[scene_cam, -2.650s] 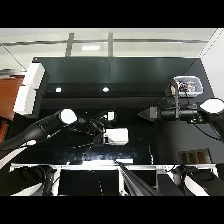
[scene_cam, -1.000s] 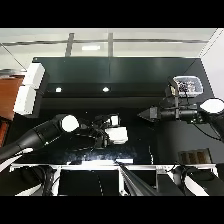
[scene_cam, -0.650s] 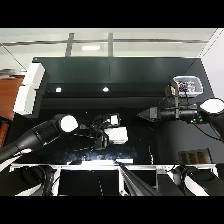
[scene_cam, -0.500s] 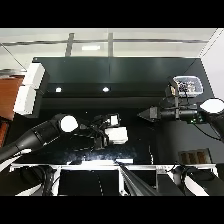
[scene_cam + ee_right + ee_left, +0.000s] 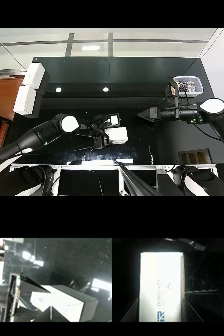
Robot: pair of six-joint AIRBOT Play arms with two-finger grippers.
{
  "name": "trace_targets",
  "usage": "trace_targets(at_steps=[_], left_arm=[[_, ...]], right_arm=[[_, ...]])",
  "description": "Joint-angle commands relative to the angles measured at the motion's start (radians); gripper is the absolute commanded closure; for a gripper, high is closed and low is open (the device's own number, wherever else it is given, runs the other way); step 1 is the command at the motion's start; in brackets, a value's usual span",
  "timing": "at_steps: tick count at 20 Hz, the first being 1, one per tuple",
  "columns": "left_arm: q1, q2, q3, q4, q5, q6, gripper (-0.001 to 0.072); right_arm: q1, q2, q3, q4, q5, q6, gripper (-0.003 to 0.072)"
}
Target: Fold the box and place the chain.
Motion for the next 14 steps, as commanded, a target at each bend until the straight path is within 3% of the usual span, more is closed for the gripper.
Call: trace_targets(at_steps=[1,14], left_arm=[[-0.001,-0.002,0.000,0.000,-0.002,0.001,0.0000],[-0.044,-0.080,0.000,-0.006,0.010,0.001,0.0000]], right_arm=[[0.000,0.001,0.000,0.000,0.000,0.000,0.0668],[0.000,0.001,0.000,0.000,-0.003,0.000,0.0668]])
